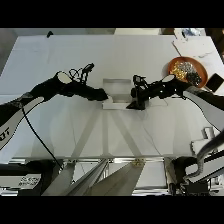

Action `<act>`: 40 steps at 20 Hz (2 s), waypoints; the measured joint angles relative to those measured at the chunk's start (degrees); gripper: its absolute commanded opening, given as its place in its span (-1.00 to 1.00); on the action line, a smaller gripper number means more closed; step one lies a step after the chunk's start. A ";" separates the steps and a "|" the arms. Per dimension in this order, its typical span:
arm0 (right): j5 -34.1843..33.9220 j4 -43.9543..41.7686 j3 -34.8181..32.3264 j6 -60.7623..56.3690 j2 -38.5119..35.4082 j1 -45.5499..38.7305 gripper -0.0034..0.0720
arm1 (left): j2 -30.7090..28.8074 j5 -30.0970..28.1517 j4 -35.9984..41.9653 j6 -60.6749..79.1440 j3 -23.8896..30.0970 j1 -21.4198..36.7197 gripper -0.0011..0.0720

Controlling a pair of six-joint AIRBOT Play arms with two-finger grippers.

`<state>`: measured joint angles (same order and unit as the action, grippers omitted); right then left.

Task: Fold the box and place the chain.

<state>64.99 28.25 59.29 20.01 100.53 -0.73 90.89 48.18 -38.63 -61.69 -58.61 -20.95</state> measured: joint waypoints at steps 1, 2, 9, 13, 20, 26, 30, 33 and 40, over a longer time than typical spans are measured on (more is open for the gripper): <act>0.00 0.00 0.00 0.00 0.00 0.00 0.48 | 0.00 -0.50 -0.72 0.00 0.00 -0.09 0.17; 0.00 0.00 0.00 0.00 0.00 0.00 0.48 | 0.00 -1.01 -1.40 0.04 0.00 -0.15 0.17; 0.00 0.00 0.00 0.02 0.00 0.00 0.48 | -0.26 -1.29 -3.41 -0.22 -0.15 -0.72 0.11; 0.02 0.00 0.00 0.07 0.00 0.00 0.48 | -1.05 -0.02 -8.83 -4.22 -0.52 -2.32 0.08; 0.07 -0.04 0.00 -0.04 0.00 0.02 0.48 | -1.36 2.86 -23.87 -20.02 -4.72 -6.47 -0.18; -0.07 0.09 0.00 -0.04 0.00 0.00 0.48 | -0.66 5.18 -35.82 -35.89 -8.81 -11.69 -0.22; -0.04 0.07 0.00 -0.02 0.00 0.00 0.48 | 1.97 10.08 -42.01 -46.34 -12.22 -14.84 -0.23; -0.04 0.07 0.00 0.00 0.00 0.00 0.48 | 4.15 12.66 -44.46 -52.48 -14.56 -16.31 -0.75; 0.13 0.13 0.00 0.09 -0.02 0.00 0.48 | 5.53 13.62 -45.90 -56.61 -16.17 -17.51 -0.71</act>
<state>65.12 28.38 59.29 20.10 100.51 -0.73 96.42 61.80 -84.53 -118.30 -74.78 -38.46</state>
